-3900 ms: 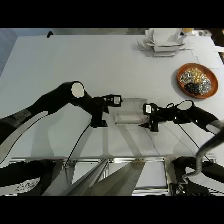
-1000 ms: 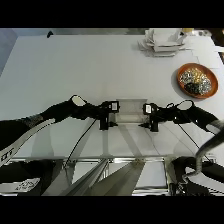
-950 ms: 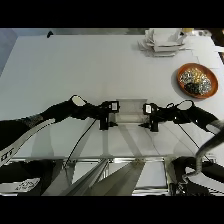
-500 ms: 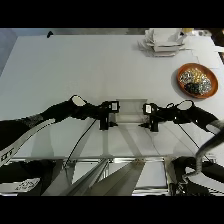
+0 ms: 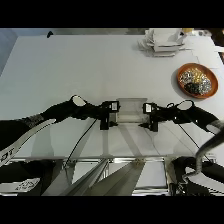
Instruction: Fold the box and place the chain.
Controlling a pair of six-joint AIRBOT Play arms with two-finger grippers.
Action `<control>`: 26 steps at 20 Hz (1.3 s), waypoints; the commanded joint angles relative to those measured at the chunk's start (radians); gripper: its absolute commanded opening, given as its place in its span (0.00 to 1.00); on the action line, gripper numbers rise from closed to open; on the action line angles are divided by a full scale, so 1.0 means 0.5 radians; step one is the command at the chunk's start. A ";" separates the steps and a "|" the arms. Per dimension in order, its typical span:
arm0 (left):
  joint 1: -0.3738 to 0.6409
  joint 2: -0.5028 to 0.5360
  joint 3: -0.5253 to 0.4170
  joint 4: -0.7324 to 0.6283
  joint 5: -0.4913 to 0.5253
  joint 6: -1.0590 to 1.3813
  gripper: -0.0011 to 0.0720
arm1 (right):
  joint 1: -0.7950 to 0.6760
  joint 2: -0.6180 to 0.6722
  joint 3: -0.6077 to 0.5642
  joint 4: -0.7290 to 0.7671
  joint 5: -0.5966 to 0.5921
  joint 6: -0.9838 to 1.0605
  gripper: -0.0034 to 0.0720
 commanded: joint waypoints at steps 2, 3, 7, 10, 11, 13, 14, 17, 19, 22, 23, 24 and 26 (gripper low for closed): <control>0.001 0.000 -0.001 0.006 -0.015 0.000 0.29 | -0.046 0.069 0.001 -0.034 0.042 0.241 0.97; 0.001 0.000 -0.001 0.007 -0.015 0.000 0.29 | -0.082 0.113 0.001 -0.046 0.056 0.295 0.97; 0.001 0.000 -0.001 0.006 -0.016 0.000 0.29 | -0.249 0.347 0.001 -0.339 0.188 0.557 0.96; 0.001 0.001 -0.001 0.007 -0.015 0.000 0.29 | -0.311 0.521 0.002 -0.325 0.172 0.684 0.89; 0.001 0.000 -0.001 0.007 -0.016 0.000 0.29 | -0.314 0.581 0.002 -0.271 0.167 0.684 0.89; 0.001 0.000 -0.001 0.006 -0.016 0.000 0.29 | -0.314 0.664 0.002 -0.146 0.176 0.685 0.89; 0.001 0.001 -0.001 0.007 -0.016 0.000 0.29 | -0.314 0.689 0.004 -0.065 0.203 0.684 0.89; 0.001 0.001 -0.001 0.006 -0.016 0.000 0.29 | -0.314 0.744 0.005 0.267 0.323 0.684 0.49; 0.001 0.001 -0.001 0.007 -0.016 0.000 0.29 | -0.314 0.751 0.005 0.412 0.436 0.683 0.07; 0.001 0.001 -0.001 0.006 -0.016 0.000 0.29 | -0.256 0.748 0.005 0.492 0.278 0.667 0.07; 0.001 0.000 -0.001 0.006 -0.015 0.000 0.29 | -0.219 0.744 0.005 0.495 0.171 0.667 0.07; 0.001 0.000 -0.001 0.006 -0.015 0.000 0.29 | -0.176 0.736 0.005 0.496 0.038 0.669 0.07; 0.001 0.001 -0.001 0.006 -0.017 0.000 0.29 | -0.091 0.668 0.005 0.513 -0.175 0.669 0.07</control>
